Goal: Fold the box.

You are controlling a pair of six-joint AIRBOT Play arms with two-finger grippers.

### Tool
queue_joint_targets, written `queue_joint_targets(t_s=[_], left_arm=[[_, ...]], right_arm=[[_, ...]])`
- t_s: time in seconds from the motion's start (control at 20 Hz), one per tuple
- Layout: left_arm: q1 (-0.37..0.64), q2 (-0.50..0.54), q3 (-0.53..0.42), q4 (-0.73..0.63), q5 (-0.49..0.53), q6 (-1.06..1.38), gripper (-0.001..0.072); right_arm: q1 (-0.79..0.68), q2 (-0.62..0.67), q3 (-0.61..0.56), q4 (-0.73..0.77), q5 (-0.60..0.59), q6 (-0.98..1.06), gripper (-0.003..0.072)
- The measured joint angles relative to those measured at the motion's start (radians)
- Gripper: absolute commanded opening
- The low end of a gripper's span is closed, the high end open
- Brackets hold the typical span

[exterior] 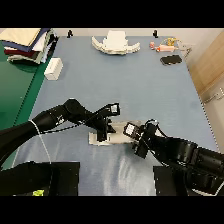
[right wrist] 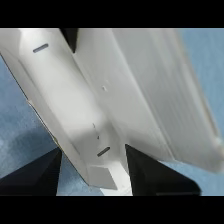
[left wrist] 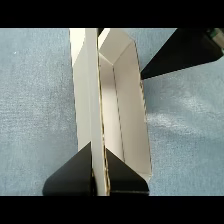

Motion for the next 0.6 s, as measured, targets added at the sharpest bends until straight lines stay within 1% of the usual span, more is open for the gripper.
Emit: queue_joint_targets(t_s=[0.2,0.35,0.45,0.6], left_arm=[[0.000,0.000,0.000,0.000,0.000,0.000,0.0014],[0.000,0.000,0.000,0.000,0.000,0.000,0.0014],[0.000,0.000,0.000,0.000,0.000,0.000,0.0014],[0.000,0.000,0.000,0.000,0.000,0.000,0.0013]], right_arm=[[-0.005,0.041,0.002,-0.011,-0.049,0.045,0.0717],[-0.050,0.053,0.002,-0.004,-0.089,0.048,0.0718],[-0.103,0.057,0.002,0.035,-0.094,-0.028,0.0717],[-0.224,0.054,0.000,0.190,-0.071,-0.294,0.0717]])
